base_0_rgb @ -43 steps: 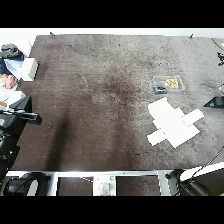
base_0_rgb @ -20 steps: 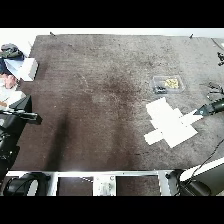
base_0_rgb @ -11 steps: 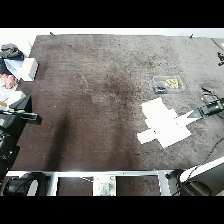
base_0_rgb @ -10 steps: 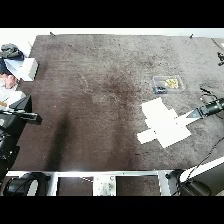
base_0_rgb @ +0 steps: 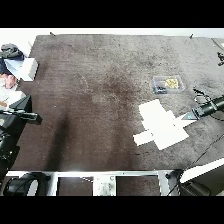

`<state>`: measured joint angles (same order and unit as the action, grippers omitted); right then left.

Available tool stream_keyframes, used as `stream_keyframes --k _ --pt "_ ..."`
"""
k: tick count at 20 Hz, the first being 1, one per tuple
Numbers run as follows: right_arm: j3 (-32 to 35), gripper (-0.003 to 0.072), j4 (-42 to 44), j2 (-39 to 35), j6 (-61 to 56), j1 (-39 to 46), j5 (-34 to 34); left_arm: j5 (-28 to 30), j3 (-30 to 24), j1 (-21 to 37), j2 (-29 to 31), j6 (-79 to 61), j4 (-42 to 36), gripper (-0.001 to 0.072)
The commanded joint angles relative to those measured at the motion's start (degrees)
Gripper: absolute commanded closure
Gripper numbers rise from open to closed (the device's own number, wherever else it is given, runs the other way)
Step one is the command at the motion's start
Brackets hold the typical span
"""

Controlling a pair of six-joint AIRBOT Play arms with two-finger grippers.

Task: Fold the box and place the chain.

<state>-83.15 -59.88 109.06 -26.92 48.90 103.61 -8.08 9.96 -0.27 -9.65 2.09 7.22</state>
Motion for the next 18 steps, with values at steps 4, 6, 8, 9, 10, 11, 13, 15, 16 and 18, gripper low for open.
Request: stream_keyframes --k 4,6,8,9,10,11,13,15,16,18 --pt "11.87 0.07 12.59 -8.94 0.55 -3.78 -0.55 0.02 0.0 -0.02 0.04 -0.02 0.02 0.0697" --pt "18.1 0.0701 20.92 -11.82 -0.02 -7.23 -4.0 0.0 0.0 -0.02 0.04 -0.02 0.02 0.0697" --pt "24.28 0.0701 26.71 -15.54 0.11 -12.07 -10.4 0.0 0.0 -0.02 0.04 -0.02 0.02 0.0697" --pt "27.1 0.0701 28.22 -17.73 -0.11 -14.86 -15.3 0.0 0.0 -0.02 0.04 -0.02 0.02 0.0697" --pt "30.47 0.0701 31.78 -20.15 -0.48 -18.05 -20.31 0.0 0.0 -0.02 0.04 -0.02 0.02 0.0697" --pt "33.29 0.0701 35.87 -22.34 -1.42 -21.0 -25.29 0.0 0.0 -0.02 0.04 -0.02 0.0 0.0697" --pt "38.03 0.0701 44.83 -26.03 -2.89 -27.21 -35.41 0.0 0.0 -0.02 0.04 -0.02 0.02 0.0697" --pt "40.11 0.0701 50.1 -28.15 -3.39 -33.51 -44.17 0.0 0.0 -0.02 0.04 -0.02 0.02 0.0697" --pt "40.0 0.0701 50.51 -28.22 -4.09 -36.28 -46.84 0.02 0.0 -0.02 0.04 -0.02 0.02 0.0697" --pt "39.95 0.0701 50.49 -28.2 -5.09 -40.63 -53.81 0.0 0.0 -0.02 0.04 -0.02 0.02 0.0697"
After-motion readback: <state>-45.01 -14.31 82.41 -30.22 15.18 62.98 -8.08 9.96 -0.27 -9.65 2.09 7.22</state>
